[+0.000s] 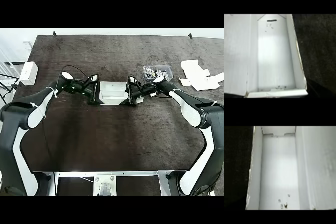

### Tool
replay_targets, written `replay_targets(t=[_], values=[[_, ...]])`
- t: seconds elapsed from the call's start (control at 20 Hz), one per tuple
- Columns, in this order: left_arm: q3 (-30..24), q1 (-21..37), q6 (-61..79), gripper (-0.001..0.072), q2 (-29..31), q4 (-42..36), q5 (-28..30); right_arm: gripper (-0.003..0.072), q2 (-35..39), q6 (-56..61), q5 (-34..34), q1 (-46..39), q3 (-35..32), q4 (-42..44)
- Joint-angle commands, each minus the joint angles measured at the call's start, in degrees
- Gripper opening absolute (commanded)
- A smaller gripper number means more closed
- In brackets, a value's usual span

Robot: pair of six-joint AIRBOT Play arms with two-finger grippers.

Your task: Fold the box and place the chain.

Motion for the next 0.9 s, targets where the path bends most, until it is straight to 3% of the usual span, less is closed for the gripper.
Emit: replay_targets(t=[0.0, 0.75, 0.8, 0.85], values=[[0.0, 0.0, 0.0, 0.0715, -0.9, -1.0, 0.0, 0.0589, 0.0, 0.0, 0.1, 0.0, 0.0, 0.0], [0.0, 0.1, 0.0, 0.0713, -2.2, -2.4, 0.3, 0.0589, 0.0, 0.0, 0.1, 0.0, 0.0, 0.0], [0.0, 0.1, 0.0, 0.0642, -2.2, -2.3, 0.3, 0.0589, 0.0, 0.0, 0.1, 0.0, 0.0, 0.0], [0.0, 0.1, 0.0, 0.048, -2.2, -2.3, 0.2, 0.0589, 0.0, 0.0, 0.0, 0.0, 0.0, 0.0]])
